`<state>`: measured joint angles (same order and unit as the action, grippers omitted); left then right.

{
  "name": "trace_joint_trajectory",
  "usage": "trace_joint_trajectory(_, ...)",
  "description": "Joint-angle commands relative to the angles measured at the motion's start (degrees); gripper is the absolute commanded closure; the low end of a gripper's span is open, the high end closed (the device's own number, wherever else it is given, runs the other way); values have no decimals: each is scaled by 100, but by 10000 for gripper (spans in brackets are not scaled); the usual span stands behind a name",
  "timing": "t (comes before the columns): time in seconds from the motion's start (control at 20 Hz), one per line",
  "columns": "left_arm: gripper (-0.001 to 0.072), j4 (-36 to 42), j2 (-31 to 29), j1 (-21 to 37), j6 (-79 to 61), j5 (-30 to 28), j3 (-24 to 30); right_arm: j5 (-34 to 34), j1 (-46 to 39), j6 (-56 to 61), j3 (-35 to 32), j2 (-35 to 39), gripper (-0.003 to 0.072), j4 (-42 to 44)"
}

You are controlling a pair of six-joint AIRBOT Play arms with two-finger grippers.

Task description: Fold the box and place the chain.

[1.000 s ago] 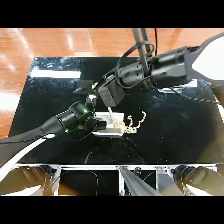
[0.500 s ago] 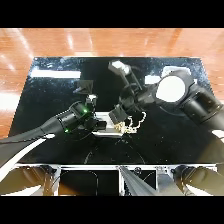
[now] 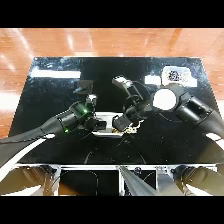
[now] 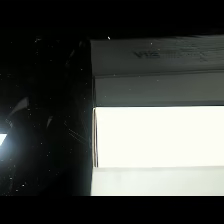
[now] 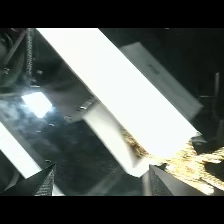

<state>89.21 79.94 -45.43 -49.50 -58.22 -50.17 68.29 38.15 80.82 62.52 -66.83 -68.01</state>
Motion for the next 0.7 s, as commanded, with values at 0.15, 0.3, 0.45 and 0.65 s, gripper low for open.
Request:
trace_joint_trajectory(0.15,685,-7,-4,-2,-4,-11,0,1049,-1364,-1617,-385,299,-31,-525)
trace_joint_trajectory(0.3,685,-7,-4,0,-4,-11,0,52,-1738,-3067,-1351,295,-32,-343)
trace_joint_trajectory(0.45,685,-4,-4,0,-2,-11,0,-933,-1685,-4903,-2173,289,-32,-179)
trace_joint_trajectory(0.65,685,-4,-4,0,-2,-9,0,-1169,-1423,-5788,-2339,-31,-32,258)
